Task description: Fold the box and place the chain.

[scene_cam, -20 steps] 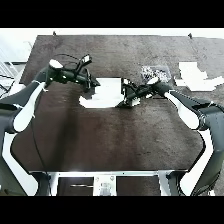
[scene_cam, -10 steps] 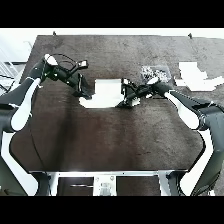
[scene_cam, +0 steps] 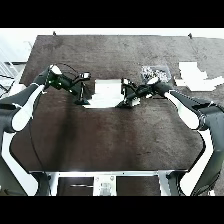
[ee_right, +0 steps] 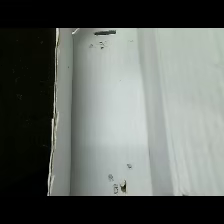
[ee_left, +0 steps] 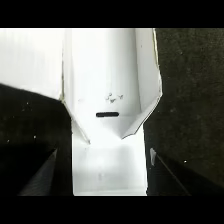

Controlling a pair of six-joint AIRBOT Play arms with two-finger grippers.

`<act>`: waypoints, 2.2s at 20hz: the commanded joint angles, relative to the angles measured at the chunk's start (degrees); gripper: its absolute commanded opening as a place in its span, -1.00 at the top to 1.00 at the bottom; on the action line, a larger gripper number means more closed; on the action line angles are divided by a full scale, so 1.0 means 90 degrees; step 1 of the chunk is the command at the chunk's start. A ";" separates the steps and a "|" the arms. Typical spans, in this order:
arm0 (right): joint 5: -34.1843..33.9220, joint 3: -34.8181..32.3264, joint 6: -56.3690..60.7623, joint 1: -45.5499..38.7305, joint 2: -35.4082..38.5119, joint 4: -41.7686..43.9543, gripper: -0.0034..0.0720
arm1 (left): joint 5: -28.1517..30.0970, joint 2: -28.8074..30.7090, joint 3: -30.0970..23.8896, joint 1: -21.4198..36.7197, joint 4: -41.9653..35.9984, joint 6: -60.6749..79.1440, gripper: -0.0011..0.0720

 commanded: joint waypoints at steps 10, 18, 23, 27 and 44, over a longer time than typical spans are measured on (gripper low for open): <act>0.0002 -0.0002 0.0000 0.0005 -0.0002 0.0000 -0.63 | 0.0386 0.0000 -0.0134 -0.0146 -0.0488 0.0772 -0.86; 0.0002 -0.0002 0.0000 0.0007 -0.0002 0.0000 -0.62 | 0.0775 -0.0005 -0.0134 -0.0403 0.0556 0.0401 -0.86; 0.0002 -0.0002 0.0000 0.0007 -0.0002 0.0000 -0.62 | 0.0629 -0.0005 -0.0131 -0.0403 0.0039 0.0425 -0.85; 0.0002 -0.0002 0.0000 0.0007 -0.0002 0.0000 -0.62 | 0.0219 -0.0005 -0.0129 -0.0403 0.0024 0.0427 -0.52; 0.0002 -0.0002 0.0000 0.0007 -0.0002 0.0000 -0.62 | 0.0367 -0.0019 -0.0134 -0.0563 -0.0474 0.0865 0.15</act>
